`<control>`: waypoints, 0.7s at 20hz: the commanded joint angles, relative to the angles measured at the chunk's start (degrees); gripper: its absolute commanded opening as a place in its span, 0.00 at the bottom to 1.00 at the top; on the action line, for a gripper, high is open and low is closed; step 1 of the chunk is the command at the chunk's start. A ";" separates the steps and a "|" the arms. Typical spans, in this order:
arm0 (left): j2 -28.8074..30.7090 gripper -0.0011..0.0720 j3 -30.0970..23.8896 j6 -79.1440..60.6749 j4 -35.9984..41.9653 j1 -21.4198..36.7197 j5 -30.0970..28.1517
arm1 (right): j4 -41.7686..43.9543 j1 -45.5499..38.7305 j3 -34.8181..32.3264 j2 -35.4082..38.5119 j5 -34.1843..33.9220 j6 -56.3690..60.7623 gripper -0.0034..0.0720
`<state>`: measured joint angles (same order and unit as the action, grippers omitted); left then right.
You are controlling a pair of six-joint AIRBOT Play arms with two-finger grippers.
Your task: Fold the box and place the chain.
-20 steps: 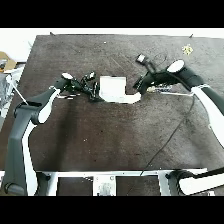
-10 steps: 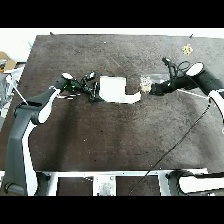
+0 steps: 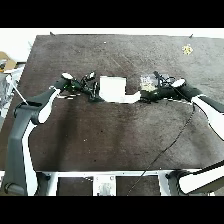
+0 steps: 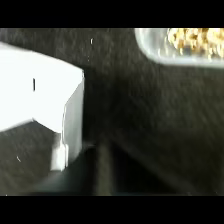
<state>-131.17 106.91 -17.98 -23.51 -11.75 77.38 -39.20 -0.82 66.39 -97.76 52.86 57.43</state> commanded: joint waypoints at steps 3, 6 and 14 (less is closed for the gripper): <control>0.00 0.65 -0.02 -0.02 -0.02 0.02 -0.02 | 15.08 0.33 -0.17 -1.31 4.63 -11.19 0.70; 0.00 0.65 -0.02 -0.02 -0.02 0.02 -0.02 | 16.87 0.33 -0.02 -1.31 6.14 -11.17 0.70; 0.00 0.65 -0.02 -0.02 -0.02 0.02 -0.02 | 13.99 4.31 5.86 -1.44 7.13 -4.15 0.70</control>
<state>-131.17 106.91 -17.98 -23.51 -11.75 77.38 -23.27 1.72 70.48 -99.09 59.70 49.74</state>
